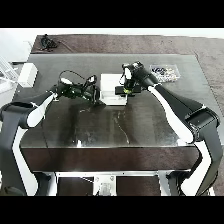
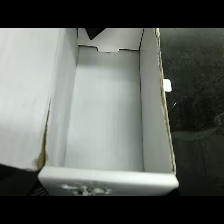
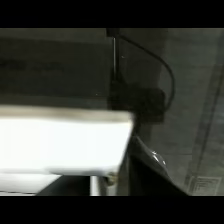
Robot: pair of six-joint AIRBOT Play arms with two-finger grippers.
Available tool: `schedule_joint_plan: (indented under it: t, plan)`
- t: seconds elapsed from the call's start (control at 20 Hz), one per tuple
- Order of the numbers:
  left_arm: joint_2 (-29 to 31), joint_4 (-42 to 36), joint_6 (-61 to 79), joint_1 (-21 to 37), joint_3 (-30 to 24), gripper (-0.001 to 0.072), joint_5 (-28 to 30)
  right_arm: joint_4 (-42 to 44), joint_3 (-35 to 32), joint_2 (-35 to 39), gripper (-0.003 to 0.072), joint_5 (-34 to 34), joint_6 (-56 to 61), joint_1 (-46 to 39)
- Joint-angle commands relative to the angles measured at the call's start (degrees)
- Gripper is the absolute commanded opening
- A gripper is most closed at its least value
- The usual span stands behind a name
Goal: Fold the box and place the chain.
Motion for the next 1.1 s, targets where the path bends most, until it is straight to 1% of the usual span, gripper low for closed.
schedule_joint_plan:
  t: [0.0, 0.05, 0.3, 0.4, 0.5, 0.75, 0.8, 0.9, 0.95, 1.05]
  plan:
    - [0.0, 0.0, 0.0, 0.0, 0.0, 0.0477, 0.0, 0.5, 0.1, -0.4, 0.0232, -0.7, 0.4, 0.2]
    - [0.0, 0.0, 0.0, 0.0, 0.0, 0.0477, 0.0, 0.7, 0.1, -0.5, 0.0231, -0.5, 0.4, 0.3]
    - [0.0, 0.0, 0.0, 0.0, 0.0, 0.0477, 0.0, 1.3, 0.1, -1.2, 0.0131, 0.9, 0.4, 0.6]
    - [0.0, 0.0, 0.0, 0.0, 0.0, 0.0477, 0.1, 1.3, 0.1, -1.3, 0.0041, 1.9, 0.4, 0.6]
    - [0.0, 0.0, 0.0, 0.0, 0.0, 0.0477, 0.0, 1.3, 0.1, -1.3, 0.0006, 1.9, 0.4, 0.7]
    - [0.0, 0.0, 0.0, 0.0, 0.0, 0.0477, 0.0, 1.5, 0.1, -1.3, 0.0005, 2.0, 1.5, 0.9]
    - [0.0, 0.0, 0.0, 0.0, 0.0, 0.0477, 0.0, 1.4, 0.1, -1.3, 0.0027, 2.1, 1.5, 0.9]
    - [0.0, 0.0, 0.0, 0.0, 0.0, 0.0477, 0.0, 1.4, 0.1, -1.3, 0.04, 3.3, 1.5, 0.9]
    - [0.0, 0.0, 0.0, 0.0, 0.0, 0.0477, 0.0, 1.4, 0.1, -1.2, 0.0427, 4.1, 1.5, 0.8]
    - [0.0, 0.0, 0.0, 0.0, 0.0, 0.0477, 0.0, 1.2, 0.2, -1.0, 0.0427, 4.5, 1.5, 0.6]
